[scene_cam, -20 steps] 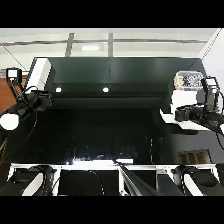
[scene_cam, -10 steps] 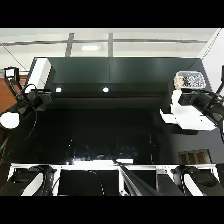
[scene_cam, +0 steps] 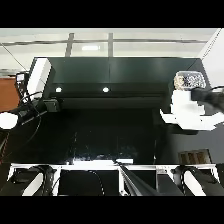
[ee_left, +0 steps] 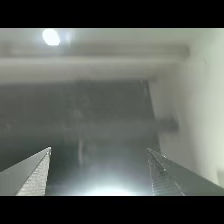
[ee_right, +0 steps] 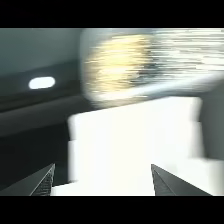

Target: Fold the box and place the chain.

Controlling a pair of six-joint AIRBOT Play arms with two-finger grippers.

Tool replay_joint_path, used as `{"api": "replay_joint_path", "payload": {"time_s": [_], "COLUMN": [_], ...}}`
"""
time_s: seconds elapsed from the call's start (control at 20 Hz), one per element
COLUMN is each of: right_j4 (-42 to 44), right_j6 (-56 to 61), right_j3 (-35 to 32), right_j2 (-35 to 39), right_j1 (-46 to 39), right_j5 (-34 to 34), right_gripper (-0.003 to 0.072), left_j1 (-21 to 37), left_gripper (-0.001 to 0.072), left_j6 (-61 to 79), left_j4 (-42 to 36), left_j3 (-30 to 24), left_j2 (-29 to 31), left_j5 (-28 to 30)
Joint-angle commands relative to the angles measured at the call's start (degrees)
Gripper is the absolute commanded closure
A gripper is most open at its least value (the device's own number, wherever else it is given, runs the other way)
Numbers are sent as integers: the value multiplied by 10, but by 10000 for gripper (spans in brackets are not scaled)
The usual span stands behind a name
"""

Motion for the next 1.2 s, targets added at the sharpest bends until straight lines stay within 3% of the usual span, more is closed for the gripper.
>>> {"api": "replay_joint_path", "payload": {"time_s": [0.0, 0.15, 0.2, 0.35, 0.45, 0.6, 0.7, 0.8, 0.9, 0.95, 1.15], "right_j4": [-97, -30, -2, 15, 103, 172, 171, 170, 169, 171, 247], "right_j6": [45, 29, -50, -215, -296, -324, -329, -338, -355, -366, -403], "right_j3": [85, 152, 181, 255, 281, 336, 347, 348, 348, 348, 329], "right_j2": [-56, -151, -192, -311, -370, -462, -486, -486, -486, -485, -457], "right_j1": [-182, -320, -341, -351, -348, -344, -341, -341, -341, -340, -324], "right_j5": [60, 122, 165, 285, 321, 417, 435, 435, 451, 466, 531], "right_gripper": [-25, -25, -25, -25, -25, -25, -22, 251, 595, 675, 675], "left_j1": [-10, -33, -40, -47, -47, -47, -47, -47, -47, -47, -47], "left_gripper": [-2, -2, -1, -1, -1, 0, 0, 0, 0, 0, 0], "left_j6": [0, 2, 2, 1, -3, -3, -3, -3, -3, -2, -2], "left_j4": [3, 4, 4, 4, 3, 1, 1, 0, 1, 1, 1], "left_j3": [2, 1, 1, 1, 1, 1, 1, 1, 1, 1, 1], "left_j2": [17, 16, 16, 16, 16, 16, 16, 16, 16, 16, 16], "left_j5": [-109, -97, -85, -76, -80, -80, -80, -80, -79, -79, -68]}}
